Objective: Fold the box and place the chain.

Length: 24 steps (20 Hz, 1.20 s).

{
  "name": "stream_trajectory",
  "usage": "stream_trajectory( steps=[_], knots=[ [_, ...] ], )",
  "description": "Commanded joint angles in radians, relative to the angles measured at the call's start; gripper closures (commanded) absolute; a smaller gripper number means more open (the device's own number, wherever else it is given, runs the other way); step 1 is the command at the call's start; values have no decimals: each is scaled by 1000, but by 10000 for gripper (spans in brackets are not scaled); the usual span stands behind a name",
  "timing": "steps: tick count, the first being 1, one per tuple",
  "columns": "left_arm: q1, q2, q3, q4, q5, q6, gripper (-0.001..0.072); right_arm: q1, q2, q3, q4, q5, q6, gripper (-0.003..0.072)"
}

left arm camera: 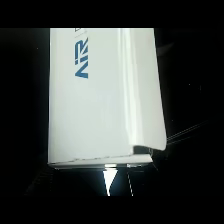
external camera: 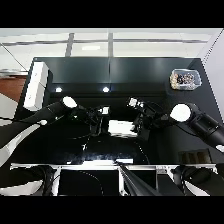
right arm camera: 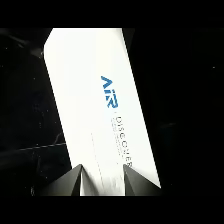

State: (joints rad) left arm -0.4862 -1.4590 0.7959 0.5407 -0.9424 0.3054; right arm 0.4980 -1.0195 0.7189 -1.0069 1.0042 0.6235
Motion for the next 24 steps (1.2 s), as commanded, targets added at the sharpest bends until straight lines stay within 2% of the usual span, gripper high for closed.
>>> stream_trajectory(
  steps=[1, 24],
  knots=[
    [0, -1, 0, 0, 0, 0, 209, 9, 1, -1, -4, -14, 0, 482],
    [0, -1, 0, 0, 0, 0, 208, 9, 1, -2, -19, 12, 1, 493]
  ],
)
